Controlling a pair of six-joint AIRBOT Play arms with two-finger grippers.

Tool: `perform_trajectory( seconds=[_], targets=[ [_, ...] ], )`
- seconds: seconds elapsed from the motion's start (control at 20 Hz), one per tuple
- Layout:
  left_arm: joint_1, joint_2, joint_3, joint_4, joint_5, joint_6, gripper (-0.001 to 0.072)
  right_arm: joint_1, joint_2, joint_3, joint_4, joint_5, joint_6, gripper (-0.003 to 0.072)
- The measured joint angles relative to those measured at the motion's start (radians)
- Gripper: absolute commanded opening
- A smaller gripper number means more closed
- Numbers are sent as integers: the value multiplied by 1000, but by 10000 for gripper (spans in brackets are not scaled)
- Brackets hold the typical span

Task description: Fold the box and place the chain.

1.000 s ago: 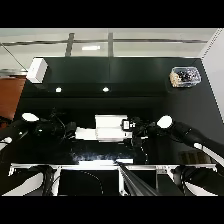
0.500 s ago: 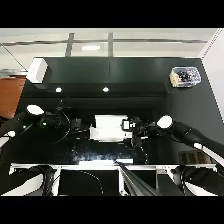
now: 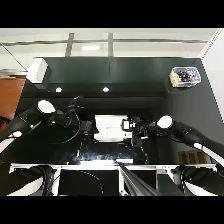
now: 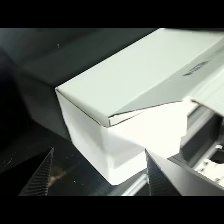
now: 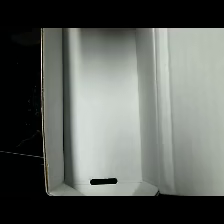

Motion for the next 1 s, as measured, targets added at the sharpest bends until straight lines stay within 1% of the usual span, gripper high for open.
perform_trajectory(
  seconds=[0.25, 0.4, 0.55, 0.65, 0.7, 0.9, 1.0],
  targets=[
    [-140, 44, 3, 141, 128, -223, 670, 0, 0, 0, 0, -2, 1, 63],
    [-241, 56, 3, 275, 209, -415, 670, 0, 0, 0, 0, -2, 1, 63],
    [-335, 59, 18, 437, 249, -623, 670, 0, 0, 0, 0, -2, 3, 63],
    [-385, 56, 39, 536, 244, -749, 656, 0, 0, 0, 0, -2, 3, 63],
    [-407, 48, 55, 578, 230, -806, 621, 0, 0, 0, 0, -3, 3, 63],
    [-468, -26, 150, 698, 123, -960, 610, 0, 0, 0, 0, -2, 3, 63],
    [-488, -70, 193, 725, 101, -1014, 460, 0, 0, 0, 0, -3, 3, 63]
  ],
)
